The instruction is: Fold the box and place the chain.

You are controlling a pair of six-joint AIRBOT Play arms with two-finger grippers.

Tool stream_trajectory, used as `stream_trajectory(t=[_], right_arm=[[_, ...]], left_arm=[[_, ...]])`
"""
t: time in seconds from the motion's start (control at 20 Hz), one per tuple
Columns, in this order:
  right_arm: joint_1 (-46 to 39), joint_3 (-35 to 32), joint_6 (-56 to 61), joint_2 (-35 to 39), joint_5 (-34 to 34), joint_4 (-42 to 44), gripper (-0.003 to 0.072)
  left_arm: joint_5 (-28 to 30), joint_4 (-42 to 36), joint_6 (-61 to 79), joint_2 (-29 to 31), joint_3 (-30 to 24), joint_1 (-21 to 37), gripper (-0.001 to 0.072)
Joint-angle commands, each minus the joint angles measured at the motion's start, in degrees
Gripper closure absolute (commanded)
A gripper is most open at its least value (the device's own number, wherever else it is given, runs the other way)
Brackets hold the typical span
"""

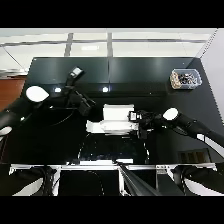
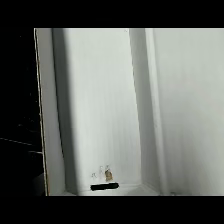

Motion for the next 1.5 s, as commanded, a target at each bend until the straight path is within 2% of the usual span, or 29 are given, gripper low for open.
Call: stream_trajectory(t=[0.0, 0.1, 0.2, 0.25, 0.3, 0.35, 0.4, 0.55, 0.85, 1.05, 1.1, 1.15, 1.2, 1.25, 1.45], right_arm=[[0.02, 0.04, 0.0, 0.0, 0.02, 0.02, 0.0444], [0.02, 0.04, 0.0, 0.0, 0.04, 0.02, 0.0444], [0.02, 0.04, 0.0, 0.0, 0.02, 0.02, 0.0444], [0.02, 0.04, 0.0, 0.0, 0.02, 0.02, 0.0444], [0.02, 0.04, 0.0, 0.0, 0.02, 0.02, 0.0444], [0.02, 0.04, 0.0, 0.0, 0.02, 0.02, 0.0444], [0.02, 0.04, 0.0, 0.0, 0.02, 0.02, 0.0445], [0.02, 0.04, 0.0, 0.0, 0.02, 0.02, 0.0444], [0.02, 0.04, 0.0, 0.0, 0.02, 0.02, 0.0444], [0.02, 0.04, 0.0, 0.0, 0.02, 0.02, 0.0444], [0.02, 0.04, 0.0, 0.0, 0.02, 0.02, 0.0444], [0.02, 0.04, 0.0, 0.0, 0.02, 0.02, 0.0444], [0.02, 0.04, 0.0, 0.0, 0.02, 0.02, 0.0444], [0.02, 0.04, 0.0, 0.0, 0.02, 0.02, 0.0444], [0.02, 0.04, 0.0, 0.0, 0.02, 0.02, 0.0444]], left_arm=[[-3.28, -3.19, 5.42, 5.95, -6.25, 1.7, 0.0687], [-4.37, -6.75, 17.51, 6.34, -11.15, 0.74, 0.0686], [-4.28, -5.27, 28.57, 5.79, -14.36, 0.35, 0.0682], [-4.09, -4.0, 33.55, 5.64, -14.95, 0.35, 0.0638], [-3.61, -2.56, 38.47, 5.42, -15.1, 0.33, 0.0384], [-2.67, -2.03, 43.17, 5.16, -15.08, 0.33, 0.003], [-1.6, -1.88, 44.74, 4.94, -14.88, 0.28, -0.0002], [2.67, -1.9, 47.32, 2.99, -14.47, -1.99, -0.0002], [7.5, -2.03, 49.0, -2.01, -13.07, -10.75, 0.0005], [10.6, -2.62, 43.67, -3.52, -12.68, -12.33, 0.0022], [10.62, -2.64, 43.65, -3.65, -12.68, -12.28, 0.0065], [10.62, -2.67, 43.65, -3.74, -12.68, -12.28, 0.0224], [10.49, -2.67, 43.67, -3.78, -12.66, -12.37, 0.0342], [10.4, -2.8, 43.67, -3.78, -12.66, -12.48, 0.0377], [10.58, -7.23, 44.17, -3.8, -12.61, -13.22, 0.0378]])
